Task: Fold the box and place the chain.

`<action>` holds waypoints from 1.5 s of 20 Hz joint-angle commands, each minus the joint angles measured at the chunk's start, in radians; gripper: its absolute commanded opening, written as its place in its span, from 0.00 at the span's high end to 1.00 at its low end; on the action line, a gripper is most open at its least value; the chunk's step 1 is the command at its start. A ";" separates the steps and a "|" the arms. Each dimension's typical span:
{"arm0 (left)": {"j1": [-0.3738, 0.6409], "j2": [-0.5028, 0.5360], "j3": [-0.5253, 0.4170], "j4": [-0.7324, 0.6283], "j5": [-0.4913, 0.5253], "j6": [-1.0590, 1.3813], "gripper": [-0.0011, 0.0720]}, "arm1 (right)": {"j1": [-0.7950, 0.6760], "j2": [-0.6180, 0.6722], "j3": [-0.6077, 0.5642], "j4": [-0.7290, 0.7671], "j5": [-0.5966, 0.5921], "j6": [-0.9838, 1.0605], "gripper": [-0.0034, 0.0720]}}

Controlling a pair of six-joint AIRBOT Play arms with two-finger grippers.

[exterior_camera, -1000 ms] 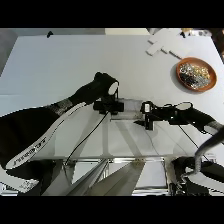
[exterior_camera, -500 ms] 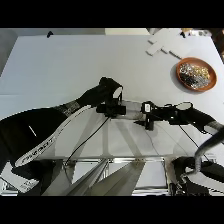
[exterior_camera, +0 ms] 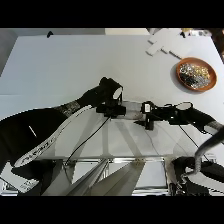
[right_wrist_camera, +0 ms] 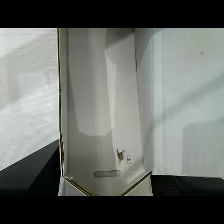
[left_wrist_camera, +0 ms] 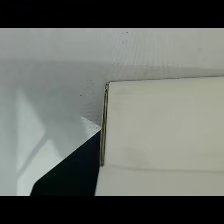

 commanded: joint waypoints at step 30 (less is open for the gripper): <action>0.314 0.365 -0.580 -0.686 0.422 2.452 0.02 | 0.001 0.000 0.000 0.001 0.001 0.002 0.32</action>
